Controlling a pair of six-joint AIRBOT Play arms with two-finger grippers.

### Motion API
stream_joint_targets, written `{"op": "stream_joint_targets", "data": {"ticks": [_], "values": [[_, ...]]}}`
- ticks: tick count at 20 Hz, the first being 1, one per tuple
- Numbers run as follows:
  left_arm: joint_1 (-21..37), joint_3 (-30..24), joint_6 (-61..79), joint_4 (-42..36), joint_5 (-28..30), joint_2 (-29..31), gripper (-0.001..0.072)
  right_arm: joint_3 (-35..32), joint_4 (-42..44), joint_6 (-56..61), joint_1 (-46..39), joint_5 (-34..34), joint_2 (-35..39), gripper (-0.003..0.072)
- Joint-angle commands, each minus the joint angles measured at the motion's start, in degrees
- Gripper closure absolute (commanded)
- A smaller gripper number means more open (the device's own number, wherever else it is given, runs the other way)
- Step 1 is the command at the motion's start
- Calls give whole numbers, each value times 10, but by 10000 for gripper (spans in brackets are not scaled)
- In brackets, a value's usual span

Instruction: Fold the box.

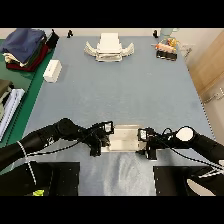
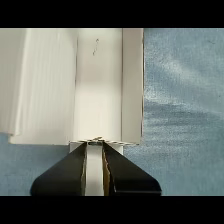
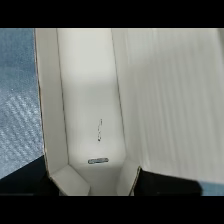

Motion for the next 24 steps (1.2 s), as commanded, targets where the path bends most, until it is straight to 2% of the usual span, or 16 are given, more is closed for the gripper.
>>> {"op": "stream_joint_targets", "data": {"ticks": [1, 5, 7, 8, 13, 14, 15, 16, 18, 21, 24], "values": [[-9, 0, 6, -17, 5, -1, 555, 0, 0, 0, 0, 0, 0, 182], [-24, 0, 35, -52, 9, -1, 537, 0, 0, 0, 0, 0, 0, 182], [-24, 0, 33, -54, 11, -3, 139, 0, 0, 0, 0, 0, 0, 183], [-24, 0, 32, -54, 10, -5, 102, 0, 0, 0, 0, 0, 0, 183], [-24, 0, 29, -50, 10, -8, 104, 0, 0, 0, 0, 0, 0, 183], [-24, 0, 22, -49, 10, -7, 175, 0, 0, 0, 0, 0, 0, 183], [-22, 0, -9, -45, 9, -6, 454, 0, 0, 0, 0, 0, 0, 182], [-21, 2, -45, -19, 7, -2, 700, 0, 0, 0, 0, 0, 0, 183], [-22, 8, -165, 80, -9, 17, 695, 0, 0, 0, 0, 0, 0, 183], [-22, 31, -404, 242, -104, 75, 695, 0, 0, 0, 0, 0, 0, 183], [-22, 60, -592, 300, -210, 166, 694, 0, 0, 0, 0, 0, 0, 183]]}}
